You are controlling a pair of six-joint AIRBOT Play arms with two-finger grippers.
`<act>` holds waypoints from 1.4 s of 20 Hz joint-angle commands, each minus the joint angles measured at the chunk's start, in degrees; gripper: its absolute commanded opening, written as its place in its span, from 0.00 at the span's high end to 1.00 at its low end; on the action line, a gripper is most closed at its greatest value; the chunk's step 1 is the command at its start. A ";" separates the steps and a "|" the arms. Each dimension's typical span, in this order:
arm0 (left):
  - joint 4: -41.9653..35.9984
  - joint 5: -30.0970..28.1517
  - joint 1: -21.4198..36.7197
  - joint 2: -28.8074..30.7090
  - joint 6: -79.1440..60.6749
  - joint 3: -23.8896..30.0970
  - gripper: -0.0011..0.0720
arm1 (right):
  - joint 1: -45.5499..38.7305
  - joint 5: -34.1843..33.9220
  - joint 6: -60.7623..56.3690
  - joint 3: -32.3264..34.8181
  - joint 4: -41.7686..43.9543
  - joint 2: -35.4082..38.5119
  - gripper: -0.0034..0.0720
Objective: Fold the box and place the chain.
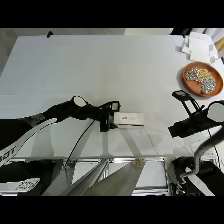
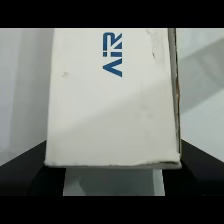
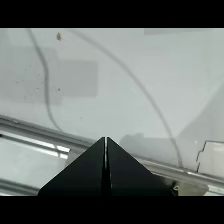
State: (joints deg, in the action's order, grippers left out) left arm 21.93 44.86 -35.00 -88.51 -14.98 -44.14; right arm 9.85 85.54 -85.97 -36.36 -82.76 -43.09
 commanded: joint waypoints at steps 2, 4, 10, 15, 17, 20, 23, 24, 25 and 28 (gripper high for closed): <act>5.03 0.11 4.24 6.82 9.31 -0.04 0.98 | -0.81 2.62 -5.31 -0.07 -2.27 0.15 0.93; 9.18 -0.35 8.61 11.61 16.81 -0.04 0.98 | -0.81 1.75 -5.31 -0.07 -2.25 0.15 0.93; 26.29 -0.42 26.51 22.75 36.41 -0.02 0.99 | -0.81 -0.90 -5.29 -0.07 -2.27 0.15 0.93; 34.69 2.36 42.53 24.72 45.90 0.04 0.99 | -0.81 -1.42 -5.35 -0.07 -2.27 0.15 0.93; 37.07 1.99 46.60 24.68 48.59 0.57 0.99 | -0.81 -2.54 -5.66 -0.09 -2.23 0.15 0.93; 43.69 3.56 49.27 23.19 53.99 0.98 0.98 | -0.81 -2.64 -5.64 -0.09 -2.25 0.15 0.93; 49.09 5.68 49.37 19.82 60.61 0.98 0.84 | -0.81 -2.62 -5.64 -0.09 -2.27 0.15 0.93; 50.03 6.40 49.37 18.40 62.18 0.98 0.63 | -0.81 -2.62 -5.64 -0.09 -2.27 0.15 0.93; 50.62 7.23 49.37 17.11 63.39 0.98 0.47 | -0.81 -2.62 -5.64 -0.09 -2.25 0.15 0.93; 51.01 8.66 49.37 16.04 64.54 0.98 0.20 | -0.81 -2.62 -5.64 -0.09 -2.27 0.15 0.93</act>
State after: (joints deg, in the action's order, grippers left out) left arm 70.87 51.53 14.06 -70.91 46.44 -43.18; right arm 9.06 82.98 -91.57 -36.40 -85.03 -42.98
